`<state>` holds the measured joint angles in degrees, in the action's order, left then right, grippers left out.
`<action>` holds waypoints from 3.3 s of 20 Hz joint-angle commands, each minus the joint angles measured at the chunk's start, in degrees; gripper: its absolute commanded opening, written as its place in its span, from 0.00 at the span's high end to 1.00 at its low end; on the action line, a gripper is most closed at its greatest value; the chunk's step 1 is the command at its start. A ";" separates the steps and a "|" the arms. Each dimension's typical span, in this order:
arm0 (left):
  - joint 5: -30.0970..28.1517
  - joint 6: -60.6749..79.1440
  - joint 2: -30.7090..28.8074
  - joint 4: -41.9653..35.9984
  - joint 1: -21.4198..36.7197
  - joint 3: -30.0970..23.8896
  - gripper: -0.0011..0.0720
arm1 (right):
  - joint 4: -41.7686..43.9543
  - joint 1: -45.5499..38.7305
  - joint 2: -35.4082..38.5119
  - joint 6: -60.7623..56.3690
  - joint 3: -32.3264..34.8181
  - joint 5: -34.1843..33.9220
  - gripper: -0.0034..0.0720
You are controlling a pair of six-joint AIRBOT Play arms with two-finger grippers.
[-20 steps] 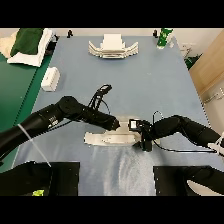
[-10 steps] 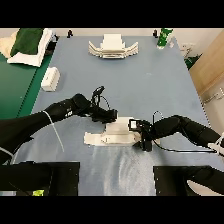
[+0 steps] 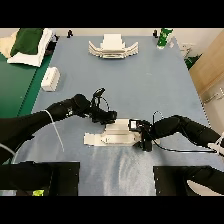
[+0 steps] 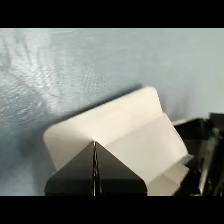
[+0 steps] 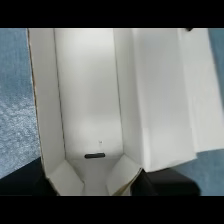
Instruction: Fold the box.
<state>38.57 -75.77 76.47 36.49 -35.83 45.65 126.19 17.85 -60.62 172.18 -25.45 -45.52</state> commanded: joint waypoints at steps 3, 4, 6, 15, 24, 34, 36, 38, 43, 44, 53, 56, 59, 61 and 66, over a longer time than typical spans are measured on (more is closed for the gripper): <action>6.08 4.24 -14.01 7.37 1.53 0.11 0.97 | 0.02 0.02 -0.02 -0.04 -0.02 0.02 0.18; 7.69 4.17 -17.29 9.75 1.66 0.09 0.97 | 0.02 0.02 -0.02 -0.04 -0.04 0.02 0.18; 10.36 4.24 -23.78 14.03 1.53 -0.50 0.97 | 0.02 0.02 -0.04 -0.04 -0.02 0.00 0.18; 19.41 41.48 -34.71 18.47 4.20 -11.85 0.97 | 0.02 0.02 -0.02 -0.02 -0.02 0.02 0.18; 8.15 74.40 -25.75 6.86 2.80 -21.55 0.06 | 0.02 0.02 -0.02 -0.04 -0.02 0.02 0.18; -3.74 80.83 -20.02 -3.96 -3.15 -21.42 0.94 | 0.02 0.02 -0.04 -0.04 -0.02 0.02 0.18; -5.75 81.13 -20.00 -4.83 -4.46 -21.42 0.97 | 0.02 0.02 -0.02 -0.04 -0.04 0.02 0.18; -6.80 81.15 -19.98 -4.98 -5.55 -21.42 0.97 | 0.02 0.02 -0.02 -0.04 -0.02 0.02 0.18; -7.02 81.11 -17.86 -8.13 -6.34 -21.42 0.96 | 0.02 0.02 -0.02 -0.02 -0.02 0.02 0.18; -6.82 81.11 -17.31 -8.33 -6.34 -21.42 0.76 | 0.02 0.02 -0.04 -0.04 -0.02 0.02 0.18; -6.75 78.86 -17.38 -7.72 -6.14 -21.42 0.18 | 0.02 0.02 -0.02 -0.04 -0.02 0.02 0.18; -6.95 67.54 -21.22 1.57 -4.07 -21.42 0.97 | 0.02 0.02 -0.04 -0.04 -0.02 0.00 0.18; -5.35 44.74 -27.12 11.23 0.17 -21.42 0.97 | 0.02 0.02 -0.04 -0.02 -0.02 0.02 0.18; 0.61 33.79 -32.50 13.73 4.02 -21.42 0.97 | 0.02 0.02 -0.04 -0.04 -0.04 0.02 0.18; 14.69 -5.35 -45.83 26.84 14.19 -21.81 0.97 | 0.02 0.02 -0.02 -0.04 -0.02 0.02 0.18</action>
<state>45.67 -55.37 36.91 53.56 -26.70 24.10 126.21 17.85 -60.62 172.11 -25.45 -45.52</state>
